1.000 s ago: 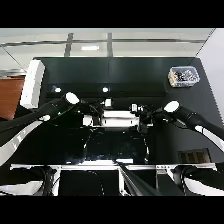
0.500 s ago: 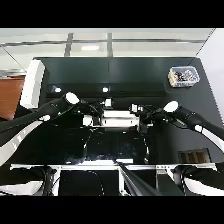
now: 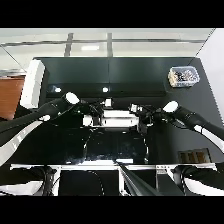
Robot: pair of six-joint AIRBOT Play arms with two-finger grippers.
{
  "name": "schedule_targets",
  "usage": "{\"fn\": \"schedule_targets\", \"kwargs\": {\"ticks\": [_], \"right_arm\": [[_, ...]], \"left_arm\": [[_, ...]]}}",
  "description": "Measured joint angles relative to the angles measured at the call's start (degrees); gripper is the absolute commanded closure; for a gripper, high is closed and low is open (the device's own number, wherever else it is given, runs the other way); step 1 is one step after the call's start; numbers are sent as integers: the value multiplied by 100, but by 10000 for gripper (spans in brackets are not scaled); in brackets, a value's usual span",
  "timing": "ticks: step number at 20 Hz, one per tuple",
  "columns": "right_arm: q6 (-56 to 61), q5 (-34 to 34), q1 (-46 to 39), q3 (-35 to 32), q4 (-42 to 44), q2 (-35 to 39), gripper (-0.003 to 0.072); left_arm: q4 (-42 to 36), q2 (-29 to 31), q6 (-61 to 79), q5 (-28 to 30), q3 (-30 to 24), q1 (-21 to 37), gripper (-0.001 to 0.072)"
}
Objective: Fold the box and place the chain.
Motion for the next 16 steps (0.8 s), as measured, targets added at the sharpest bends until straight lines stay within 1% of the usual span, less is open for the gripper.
{"fn": "schedule_targets", "kwargs": {"ticks": [11, 12, 13, 14, 16], "right_arm": [[216, -212, 127, 2, -138, -13, -15], [221, -219, 127, 2, -140, -13, 59], [221, -236, 127, 0, -140, -13, 181], [234, -262, 127, 0, -140, -13, 207], [232, -258, 127, 2, -142, -15, 207]], "left_arm": [[0, 0, -4, 2, 0, 0, 682], [0, 0, -4, 0, 0, 0, 683], [0, 0, -4, 2, 0, 0, 683], [0, 0, -4, 2, 0, 0, 682], [-2, 0, -4, 2, 0, -2, 682]]}}
